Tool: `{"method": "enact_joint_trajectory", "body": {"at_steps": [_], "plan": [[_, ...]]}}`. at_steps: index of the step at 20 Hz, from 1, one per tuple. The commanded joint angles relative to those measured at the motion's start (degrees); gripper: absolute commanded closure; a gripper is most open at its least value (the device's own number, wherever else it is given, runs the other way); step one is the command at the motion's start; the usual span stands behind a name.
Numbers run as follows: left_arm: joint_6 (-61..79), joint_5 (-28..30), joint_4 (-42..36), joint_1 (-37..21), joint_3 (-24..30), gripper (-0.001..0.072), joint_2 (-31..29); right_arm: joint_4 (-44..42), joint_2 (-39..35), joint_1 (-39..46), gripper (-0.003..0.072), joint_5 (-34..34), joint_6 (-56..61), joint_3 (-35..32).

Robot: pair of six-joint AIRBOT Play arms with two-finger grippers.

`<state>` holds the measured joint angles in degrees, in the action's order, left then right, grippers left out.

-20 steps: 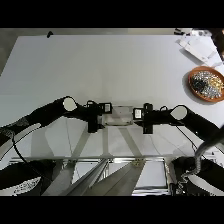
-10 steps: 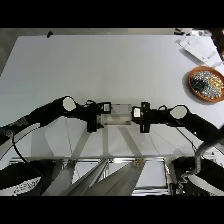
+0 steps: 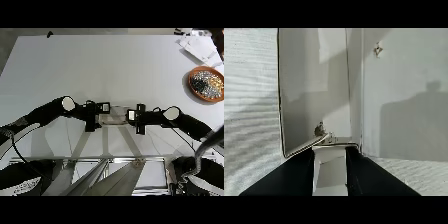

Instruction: Fold the box and place the chain.

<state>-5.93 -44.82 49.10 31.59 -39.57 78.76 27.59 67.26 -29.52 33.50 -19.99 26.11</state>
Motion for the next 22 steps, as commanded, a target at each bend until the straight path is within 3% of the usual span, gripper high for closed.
{"method": "enact_joint_trajectory", "body": {"at_steps": [1, 8, 10, 14, 22], "plan": [[-0.11, -0.02, -0.44, 0.04, 0.00, 0.0418, -0.02, 0.63, 0.81, -0.28, 0.0485, -0.17, -0.02, -0.04], [-0.11, -0.02, -0.44, 0.04, 0.00, 0.0418, -0.02, 1.07, 0.33, -0.28, 0.0480, -3.17, -0.04, -0.04], [-0.11, -0.02, -0.44, 0.04, 0.00, 0.0418, -0.02, 1.07, -0.33, -0.28, 0.0386, -3.13, -0.02, -0.04], [-0.11, -0.02, -0.44, 0.04, 0.00, 0.0418, -0.02, 1.92, -1.92, 1.86, 0.0336, -2.64, 0.31, -0.04], [-0.11, -0.02, -0.44, 0.04, 0.00, 0.0418, -0.02, 7.06, -6.38, 6.38, 0.0313, 0.00, 0.68, -0.07]]}}
